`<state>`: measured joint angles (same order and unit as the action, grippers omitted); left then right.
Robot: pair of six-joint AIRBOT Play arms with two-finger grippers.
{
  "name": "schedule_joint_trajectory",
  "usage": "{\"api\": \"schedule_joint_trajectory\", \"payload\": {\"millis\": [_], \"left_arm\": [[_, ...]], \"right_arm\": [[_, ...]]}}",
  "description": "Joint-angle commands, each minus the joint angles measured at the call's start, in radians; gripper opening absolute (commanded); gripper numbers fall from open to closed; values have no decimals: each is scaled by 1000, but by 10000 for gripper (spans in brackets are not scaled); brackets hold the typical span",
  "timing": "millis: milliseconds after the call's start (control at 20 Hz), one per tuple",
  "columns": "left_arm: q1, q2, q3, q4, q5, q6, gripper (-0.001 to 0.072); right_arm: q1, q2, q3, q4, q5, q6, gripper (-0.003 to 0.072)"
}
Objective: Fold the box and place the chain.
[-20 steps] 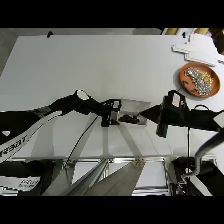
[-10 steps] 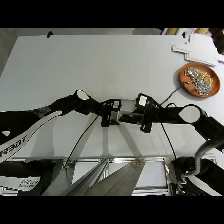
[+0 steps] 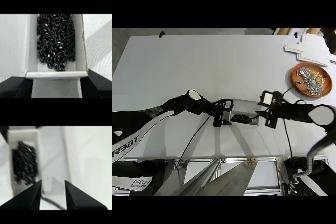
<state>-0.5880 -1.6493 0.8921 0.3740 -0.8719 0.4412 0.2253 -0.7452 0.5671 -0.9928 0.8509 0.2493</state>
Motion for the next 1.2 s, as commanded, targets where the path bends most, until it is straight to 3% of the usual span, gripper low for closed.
{"api": "schedule_joint_trajectory", "payload": {"millis": [0, 50, 200, 400, 700, 800, 900, 1000, 1150], "left_arm": [[1, 1, 1, 0, 0, 0, 207], [0, 1, 1, 0, 0, 0, 207], [1, 1, 1, 0, 0, 0, 207], [0, 1, 1, 0, 0, 0, 207], [1, 1, 1, 0, 0, 0, 207], [0, 1, 1, 0, 0, 0, 207], [0, 1, 1, 0, 0, 0, 207], [0, 1, 1, 0, 0, 0, 207], [0, 1, 1, 0, 0, 0, 207]], "right_arm": [[-206, 7, 0, -44, 134, -186, 308], [-237, -29, -11, -47, 133, -206, 269], [-226, -164, -23, -93, 97, -209, 273], [-160, -336, -23, -94, 8, -330, 422], [-85, -450, -23, 34, -77, -464, 405], [-73, -452, -23, 40, -86, -468, 363], [-73, -452, -23, 38, -77, -465, 230], [-73, -443, -23, 18, -55, -443, 51], [-73, -372, -23, -79, -13, -345, 19]]}}
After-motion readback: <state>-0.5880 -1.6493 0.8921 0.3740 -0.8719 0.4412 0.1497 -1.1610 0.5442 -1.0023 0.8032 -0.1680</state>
